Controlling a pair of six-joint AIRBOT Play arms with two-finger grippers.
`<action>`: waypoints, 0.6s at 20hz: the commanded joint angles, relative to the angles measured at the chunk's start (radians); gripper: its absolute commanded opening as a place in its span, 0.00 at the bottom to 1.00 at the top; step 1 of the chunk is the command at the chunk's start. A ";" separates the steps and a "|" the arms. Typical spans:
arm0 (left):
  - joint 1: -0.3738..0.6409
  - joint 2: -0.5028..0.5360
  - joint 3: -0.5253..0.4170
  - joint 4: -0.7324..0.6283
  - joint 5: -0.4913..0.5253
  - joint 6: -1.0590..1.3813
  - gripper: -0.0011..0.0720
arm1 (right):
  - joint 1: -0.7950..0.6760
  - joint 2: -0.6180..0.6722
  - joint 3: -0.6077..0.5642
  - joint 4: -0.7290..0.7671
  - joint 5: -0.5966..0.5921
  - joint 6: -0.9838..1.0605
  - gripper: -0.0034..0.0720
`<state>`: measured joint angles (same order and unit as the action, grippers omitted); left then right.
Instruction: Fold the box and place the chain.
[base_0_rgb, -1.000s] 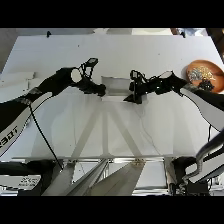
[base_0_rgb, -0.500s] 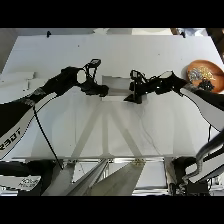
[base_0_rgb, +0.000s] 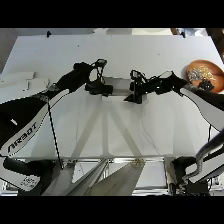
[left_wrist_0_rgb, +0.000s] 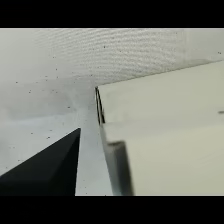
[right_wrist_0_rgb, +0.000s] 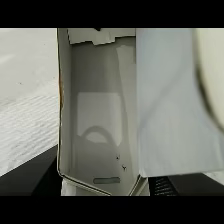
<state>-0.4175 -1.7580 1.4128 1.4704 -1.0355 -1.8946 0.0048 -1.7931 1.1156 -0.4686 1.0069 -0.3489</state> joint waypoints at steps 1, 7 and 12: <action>-0.010 -0.022 0.026 0.076 -0.068 -0.070 0.60 | 0.000 0.000 0.001 0.002 -0.001 0.001 0.62; -0.013 -0.024 0.035 0.117 -0.113 -0.156 0.53 | 0.000 0.000 0.001 0.002 -0.001 0.001 0.62; -0.014 -0.032 0.035 0.089 -0.097 -0.201 0.45 | 0.000 0.000 0.001 0.002 -0.001 0.001 0.62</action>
<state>-0.4309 -1.7847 1.4464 1.5711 -1.1316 -2.0647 0.0055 -1.7931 1.1156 -0.4660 1.0073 -0.3481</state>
